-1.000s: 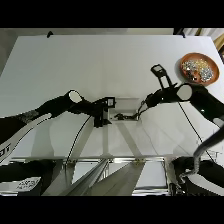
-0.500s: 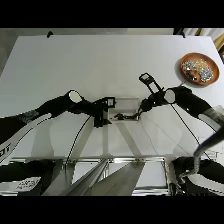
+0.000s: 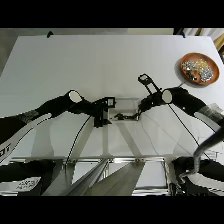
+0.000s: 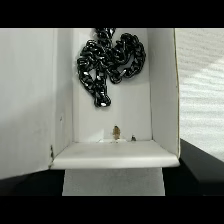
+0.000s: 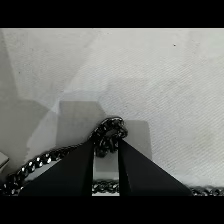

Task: Fold the box and place the chain.

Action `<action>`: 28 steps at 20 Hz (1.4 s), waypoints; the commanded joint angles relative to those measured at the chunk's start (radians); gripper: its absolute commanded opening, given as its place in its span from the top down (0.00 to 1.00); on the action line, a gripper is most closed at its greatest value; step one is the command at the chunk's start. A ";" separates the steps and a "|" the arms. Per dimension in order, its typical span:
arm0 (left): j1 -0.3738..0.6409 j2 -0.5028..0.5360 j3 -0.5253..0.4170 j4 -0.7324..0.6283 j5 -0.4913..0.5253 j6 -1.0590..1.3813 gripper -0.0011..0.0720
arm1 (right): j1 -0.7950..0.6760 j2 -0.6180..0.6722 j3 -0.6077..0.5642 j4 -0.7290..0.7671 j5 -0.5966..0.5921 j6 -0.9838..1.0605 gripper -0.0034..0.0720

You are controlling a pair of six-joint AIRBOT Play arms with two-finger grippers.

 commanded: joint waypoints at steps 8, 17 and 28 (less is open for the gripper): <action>0.000 0.001 0.000 0.000 0.000 0.000 0.97 | 0.001 0.135 -0.001 -0.003 0.045 0.000 0.93; 0.000 0.001 0.000 0.000 0.000 0.000 0.97 | 0.109 0.530 -0.001 0.037 0.135 -0.033 0.93; 0.000 0.001 0.000 0.000 0.000 0.000 0.97 | 0.467 0.704 0.000 0.045 -0.132 -0.030 0.93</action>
